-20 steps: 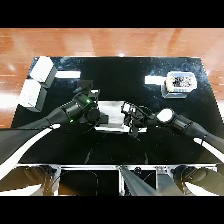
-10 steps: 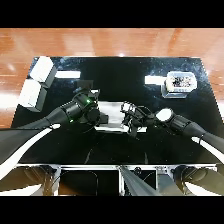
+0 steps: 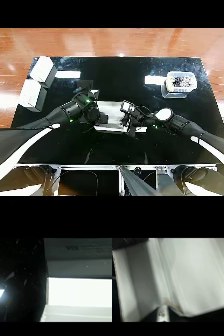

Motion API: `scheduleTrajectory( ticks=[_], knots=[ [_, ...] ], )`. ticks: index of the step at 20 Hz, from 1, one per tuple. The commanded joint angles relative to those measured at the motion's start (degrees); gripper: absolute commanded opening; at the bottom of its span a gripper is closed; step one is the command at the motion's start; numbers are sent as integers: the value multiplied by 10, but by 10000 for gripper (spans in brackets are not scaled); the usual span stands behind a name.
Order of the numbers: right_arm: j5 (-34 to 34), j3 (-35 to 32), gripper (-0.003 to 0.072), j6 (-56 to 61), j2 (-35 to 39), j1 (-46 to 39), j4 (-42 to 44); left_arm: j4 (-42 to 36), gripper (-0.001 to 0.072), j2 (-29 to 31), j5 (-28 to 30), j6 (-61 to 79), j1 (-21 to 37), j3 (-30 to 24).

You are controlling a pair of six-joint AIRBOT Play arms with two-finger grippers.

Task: Fold the box and place the chain.

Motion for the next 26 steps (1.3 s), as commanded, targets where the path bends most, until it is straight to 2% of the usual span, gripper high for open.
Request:
scheduleTrajectory(
  ticks=[1,5,6,7,8,13,14,18,23,26],
  knots=[
    [-5,0,378,-1,0,0,-2,0,27,0,-1,1,0,0],
    [-5,0,377,-1,0,0,-2,-1,27,0,-1,1,0,0],
    [-5,0,354,-1,0,0,-3,-2,27,0,-1,1,0,0],
    [-5,0,186,-1,0,0,-4,-2,27,0,-1,1,0,0],
    [-5,0,69,-1,0,0,-4,-2,27,0,-1,1,0,0],
    [-8,0,72,-1,0,0,-4,-2,27,0,-1,1,0,0],
    [-10,0,25,-1,0,0,-4,-2,27,0,-2,1,0,0],
    [-9,0,26,31,0,-9,-6,-2,27,0,-5,1,0,0],
    [47,0,26,146,14,-81,-89,-2,27,0,-8,0,0,0],
    [92,0,26,172,19,-131,-90,-8,27,0,-12,0,0,0]
  ],
)
